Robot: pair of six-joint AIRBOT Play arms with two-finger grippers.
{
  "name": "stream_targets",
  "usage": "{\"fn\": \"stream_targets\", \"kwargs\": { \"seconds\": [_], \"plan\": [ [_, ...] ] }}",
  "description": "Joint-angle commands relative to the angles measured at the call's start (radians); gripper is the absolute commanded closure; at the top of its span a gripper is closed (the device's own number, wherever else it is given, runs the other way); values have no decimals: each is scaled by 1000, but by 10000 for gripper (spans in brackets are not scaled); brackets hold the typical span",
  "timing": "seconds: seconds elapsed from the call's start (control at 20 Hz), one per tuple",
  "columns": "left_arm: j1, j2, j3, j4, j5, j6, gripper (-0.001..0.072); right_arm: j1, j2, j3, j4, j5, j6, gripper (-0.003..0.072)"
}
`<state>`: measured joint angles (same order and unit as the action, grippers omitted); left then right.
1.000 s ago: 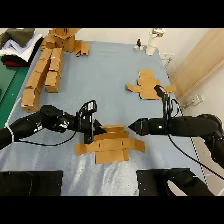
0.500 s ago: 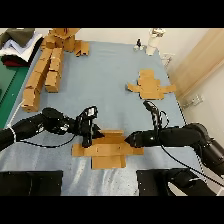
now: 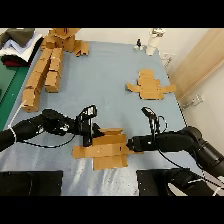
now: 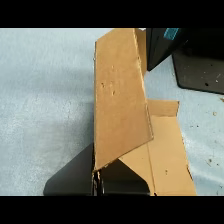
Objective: Fold the box.
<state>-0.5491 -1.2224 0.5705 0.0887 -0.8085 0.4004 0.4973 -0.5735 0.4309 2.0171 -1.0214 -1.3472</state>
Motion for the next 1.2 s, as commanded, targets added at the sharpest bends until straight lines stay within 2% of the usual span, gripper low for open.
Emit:
{"fn": "stream_targets", "kwargs": {
  "seconds": [0.0,0.25,0.65,0.95,1.15],
  "plan": [
    [0,0,0,-22,6,14,697,8,-1,-75,-80,60,77,686],
    [0,0,-1,-15,5,43,697,8,-34,-122,-249,117,188,686],
    [-62,0,-19,-18,55,113,697,8,-112,-125,-258,177,188,686],
    [-62,0,-43,-23,69,111,697,8,-104,-123,-235,196,187,686],
    [-62,0,-44,-22,65,99,697,10,-45,-122,-196,231,180,685]
  ]
}}
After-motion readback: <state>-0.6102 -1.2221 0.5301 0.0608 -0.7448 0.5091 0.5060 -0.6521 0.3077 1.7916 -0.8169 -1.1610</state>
